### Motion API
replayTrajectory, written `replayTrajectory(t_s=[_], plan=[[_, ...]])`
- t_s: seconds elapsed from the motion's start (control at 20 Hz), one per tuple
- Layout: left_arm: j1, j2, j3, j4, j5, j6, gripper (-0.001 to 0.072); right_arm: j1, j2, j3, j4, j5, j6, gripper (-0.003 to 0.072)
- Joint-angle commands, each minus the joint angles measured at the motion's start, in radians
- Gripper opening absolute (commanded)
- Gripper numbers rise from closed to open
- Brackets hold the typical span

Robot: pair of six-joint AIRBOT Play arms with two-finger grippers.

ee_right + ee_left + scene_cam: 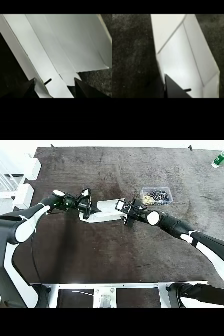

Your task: Fold the box and place the chain.

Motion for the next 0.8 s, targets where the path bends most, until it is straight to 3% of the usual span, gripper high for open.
replayTrajectory(t_s=[0.0, 0.2, 0.6, 0.75], plan=[[0.000, 0.000, 0.000, 0.000, -0.001, 0.000, 0.0023, -0.039, -0.004, 0.031, 0.004, 0.103, -0.003, 0.0556], [0.000, 0.000, 0.000, 0.000, -0.001, 0.000, 0.0023, -0.103, -0.016, 0.090, 0.286, 0.272, -0.272, 0.0557], [0.000, 0.000, 0.000, 0.000, -0.001, 0.000, 0.0023, -0.187, -0.099, 0.174, 0.312, 0.446, -0.356, 0.0557], [0.000, 0.000, 0.000, 0.000, -0.001, 0.000, 0.0024, -0.190, -0.136, 0.207, 0.316, 0.457, -0.372, 0.0557]])
